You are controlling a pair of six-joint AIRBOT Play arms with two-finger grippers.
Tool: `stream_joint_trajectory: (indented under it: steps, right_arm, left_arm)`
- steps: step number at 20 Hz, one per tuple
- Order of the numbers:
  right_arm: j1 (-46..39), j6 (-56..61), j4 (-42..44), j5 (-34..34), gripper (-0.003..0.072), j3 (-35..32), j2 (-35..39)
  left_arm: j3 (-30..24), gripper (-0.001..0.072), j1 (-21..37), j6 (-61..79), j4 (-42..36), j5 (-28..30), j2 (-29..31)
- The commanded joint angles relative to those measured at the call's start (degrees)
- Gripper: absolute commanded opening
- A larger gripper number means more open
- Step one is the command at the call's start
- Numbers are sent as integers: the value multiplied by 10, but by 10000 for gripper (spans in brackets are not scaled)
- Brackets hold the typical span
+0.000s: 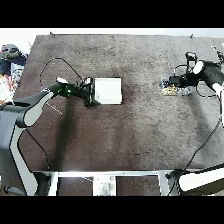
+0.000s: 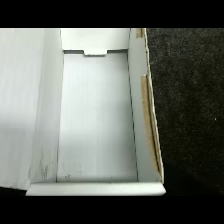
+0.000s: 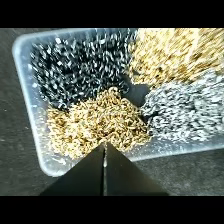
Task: Fold the box and place the chain.
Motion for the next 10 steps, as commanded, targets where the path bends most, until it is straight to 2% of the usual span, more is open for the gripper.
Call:
stream_joint_trajectory:
  steps: [1,10]
  right_arm:
    - [-2,15,0,9,174,0,19]
    - [-3,15,13,5,171,0,-42]
  left_arm:
    - [0,295,0,0,0,0,0]
    - [0,295,0,0,0,0,0]
